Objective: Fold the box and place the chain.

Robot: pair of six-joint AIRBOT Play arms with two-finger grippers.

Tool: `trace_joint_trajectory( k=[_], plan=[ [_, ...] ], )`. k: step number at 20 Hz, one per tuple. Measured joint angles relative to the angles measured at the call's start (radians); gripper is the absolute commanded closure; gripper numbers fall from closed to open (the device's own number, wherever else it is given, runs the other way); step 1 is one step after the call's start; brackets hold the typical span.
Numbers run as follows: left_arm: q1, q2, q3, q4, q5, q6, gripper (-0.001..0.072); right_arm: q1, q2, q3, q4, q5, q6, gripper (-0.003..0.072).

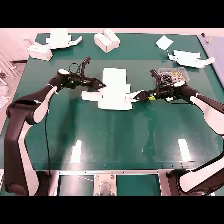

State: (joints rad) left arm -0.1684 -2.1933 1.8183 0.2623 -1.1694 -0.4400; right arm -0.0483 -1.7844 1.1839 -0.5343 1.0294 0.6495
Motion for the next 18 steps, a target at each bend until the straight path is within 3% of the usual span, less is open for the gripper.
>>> trace_joint_trajectory(
  k=[14, 18],
  plan=[
    [0.0, -0.01, 0.0, -0.031, -0.045, 0.039, 0.0513, 0.001, 0.0, 0.0, -0.002, 0.0, 0.0, 0.0677],
    [0.0, -0.011, 0.0, -0.035, -0.054, 0.054, 0.0543, 0.003, 0.0, 0.0, -0.002, -0.001, 0.0, 0.0677]
  ],
)
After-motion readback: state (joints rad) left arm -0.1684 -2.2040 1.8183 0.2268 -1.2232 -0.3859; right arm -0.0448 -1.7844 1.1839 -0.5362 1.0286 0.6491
